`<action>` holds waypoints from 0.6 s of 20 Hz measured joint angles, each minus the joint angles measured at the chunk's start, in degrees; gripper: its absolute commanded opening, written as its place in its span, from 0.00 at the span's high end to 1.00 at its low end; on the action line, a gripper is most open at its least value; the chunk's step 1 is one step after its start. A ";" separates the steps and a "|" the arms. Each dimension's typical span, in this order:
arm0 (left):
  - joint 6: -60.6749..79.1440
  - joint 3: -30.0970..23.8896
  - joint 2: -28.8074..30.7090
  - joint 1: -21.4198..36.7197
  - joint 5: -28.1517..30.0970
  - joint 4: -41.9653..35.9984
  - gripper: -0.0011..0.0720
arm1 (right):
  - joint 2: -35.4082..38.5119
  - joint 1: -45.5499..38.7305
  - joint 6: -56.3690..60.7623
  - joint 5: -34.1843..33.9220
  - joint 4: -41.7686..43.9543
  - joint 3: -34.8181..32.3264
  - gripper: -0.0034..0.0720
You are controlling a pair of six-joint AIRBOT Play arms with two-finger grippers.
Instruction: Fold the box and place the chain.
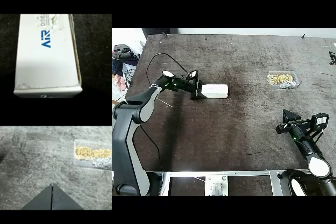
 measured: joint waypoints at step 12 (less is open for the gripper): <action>-14.86 1.62 16.44 9.99 15.67 -6.82 0.97 | 0.02 0.00 0.00 -0.07 0.00 0.00 0.94</action>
